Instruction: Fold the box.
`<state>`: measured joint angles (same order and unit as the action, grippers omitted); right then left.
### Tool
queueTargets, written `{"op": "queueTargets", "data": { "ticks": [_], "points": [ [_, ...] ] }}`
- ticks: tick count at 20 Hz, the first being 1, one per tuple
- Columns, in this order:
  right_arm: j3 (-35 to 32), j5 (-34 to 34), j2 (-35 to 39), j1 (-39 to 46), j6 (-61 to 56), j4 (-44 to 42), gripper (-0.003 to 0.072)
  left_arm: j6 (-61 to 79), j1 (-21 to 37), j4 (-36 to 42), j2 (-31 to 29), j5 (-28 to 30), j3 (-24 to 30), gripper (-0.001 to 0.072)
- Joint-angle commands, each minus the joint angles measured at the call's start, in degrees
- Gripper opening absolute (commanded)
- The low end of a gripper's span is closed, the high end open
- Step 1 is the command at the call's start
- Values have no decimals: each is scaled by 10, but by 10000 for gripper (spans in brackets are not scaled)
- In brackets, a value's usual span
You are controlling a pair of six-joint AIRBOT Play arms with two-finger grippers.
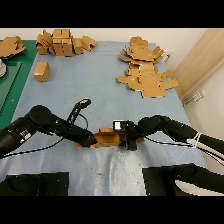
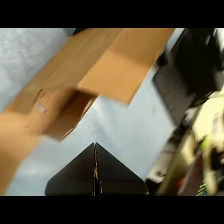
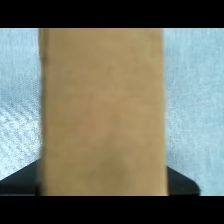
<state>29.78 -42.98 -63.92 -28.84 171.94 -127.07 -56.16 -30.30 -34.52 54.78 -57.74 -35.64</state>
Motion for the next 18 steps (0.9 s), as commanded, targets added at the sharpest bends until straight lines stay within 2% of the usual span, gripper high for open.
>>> {"op": "queueTargets", "data": {
  "ticks": [1, 3, 8, 14, 18],
  "points": [
    [0, 0, 0, 0, 0, 0, 502, -66, -36, 159, 48, 102, 0, 13],
    [0, 0, 0, 0, 0, 0, 502, -63, -33, 203, 81, 160, 0, 13],
    [0, 0, 0, 0, 0, 0, 502, -63, -31, 223, 131, 243, -3, 12],
    [0, 0, 0, 0, 0, 0, 502, -70, -31, 217, 176, 242, -10, 11],
    [0, 0, 0, 0, 0, 2, 502, -130, -30, 140, 197, 240, -16, 11]
  ]
}}
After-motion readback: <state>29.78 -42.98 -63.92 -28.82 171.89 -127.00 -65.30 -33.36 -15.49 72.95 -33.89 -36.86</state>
